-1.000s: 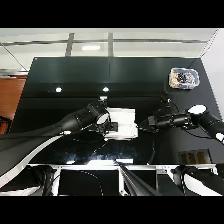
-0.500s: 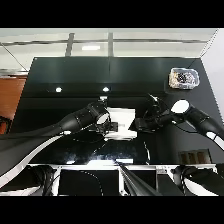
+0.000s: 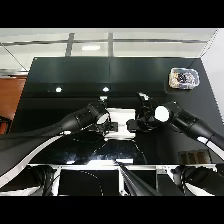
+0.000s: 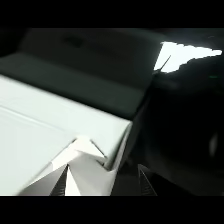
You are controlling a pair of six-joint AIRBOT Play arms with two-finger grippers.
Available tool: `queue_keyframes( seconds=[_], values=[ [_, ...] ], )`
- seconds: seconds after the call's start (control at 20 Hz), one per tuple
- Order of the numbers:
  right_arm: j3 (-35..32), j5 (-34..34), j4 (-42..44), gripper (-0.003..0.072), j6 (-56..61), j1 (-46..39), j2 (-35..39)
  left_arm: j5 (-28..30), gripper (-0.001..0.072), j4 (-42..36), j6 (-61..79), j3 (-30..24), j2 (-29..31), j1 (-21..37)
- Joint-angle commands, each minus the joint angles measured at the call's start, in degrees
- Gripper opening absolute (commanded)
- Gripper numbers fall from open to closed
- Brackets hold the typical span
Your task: Fold the box and place the chain.
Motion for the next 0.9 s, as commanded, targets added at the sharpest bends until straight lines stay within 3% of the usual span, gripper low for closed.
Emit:
queue_keyframes(
  seconds=[0.0,0.35,0.45,0.7,0.75,0.8,0.85],
  values=[
    [1.36,0.39,-9.92,0.0484,12.28,4.09,-0.28,-0.02,0.0029,0.02,0.02,0.02,0.04,0.04],
    [5.07,4.94,-12.94,0.0433,20.90,9.07,-5.81,-0.13,0.0029,0.00,0.02,0.02,0.04,0.04],
    [5.07,5.77,-13.07,0.0365,22.43,9.38,-6.60,-0.11,0.0030,0.02,0.02,0.02,0.04,0.04],
    [5.07,5.79,-13.09,0.0363,22.60,9.42,-7.67,-0.15,0.0029,0.00,0.02,0.02,0.04,0.04],
    [5.07,5.70,-13.09,0.0310,22.60,9.42,-7.78,-0.28,0.0029,0.00,0.02,0.02,0.04,0.04],
    [5.09,5.53,-13.09,0.0304,22.60,9.42,-7.89,-0.26,0.0029,0.00,0.02,0.02,0.04,0.04],
    [5.09,5.49,-13.09,0.0197,22.60,9.42,-7.96,-0.26,0.0029,0.00,0.02,0.02,0.04,0.04]
  ],
)
